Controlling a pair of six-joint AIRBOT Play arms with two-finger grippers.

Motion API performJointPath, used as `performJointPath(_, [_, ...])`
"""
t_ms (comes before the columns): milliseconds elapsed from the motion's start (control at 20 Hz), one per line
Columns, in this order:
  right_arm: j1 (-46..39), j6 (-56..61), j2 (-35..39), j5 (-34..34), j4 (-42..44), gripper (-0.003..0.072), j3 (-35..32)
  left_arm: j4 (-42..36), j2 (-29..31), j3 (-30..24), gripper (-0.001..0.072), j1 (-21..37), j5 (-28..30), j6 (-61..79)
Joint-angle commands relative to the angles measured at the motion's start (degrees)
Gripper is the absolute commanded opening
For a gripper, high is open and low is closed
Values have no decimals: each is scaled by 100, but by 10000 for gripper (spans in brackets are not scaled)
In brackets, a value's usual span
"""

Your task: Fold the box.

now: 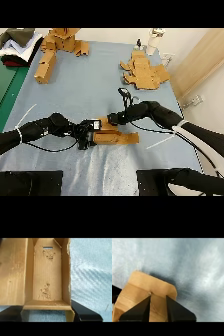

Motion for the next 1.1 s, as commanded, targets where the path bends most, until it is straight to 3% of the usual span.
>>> performJointPath(0, [0, -59, 793, -824, -1434, 301, 192, -2, 0, 2, 363, 0, 2, -4])
performJointPath(150, [0, -575, 1508, -1781, -1982, 301, 184, -2, 0, 2, 363, 0, 2, -2])
performJointPath(350, [13, -2538, 1897, -2656, -1379, 304, -264, -2, 2, 2, 363, 0, 2, -2])
performJointPath(450, [15, -3335, 1775, -2586, -1250, 307, -588, -2, 0, 2, 363, 0, 2, -2])
performJointPath(550, [15, -3821, 1521, -2343, -1224, 440, -785, -2, 0, 2, 363, 0, 2, -4])
performJointPath(750, [15, -4592, 1228, -1821, -1099, 445, -807, -2, 0, 2, 363, 0, 2, -2])
performJointPath(1050, [15, -5558, 1191, -1054, -114, 445, -809, -2, 0, 2, 363, 0, 2, -2])
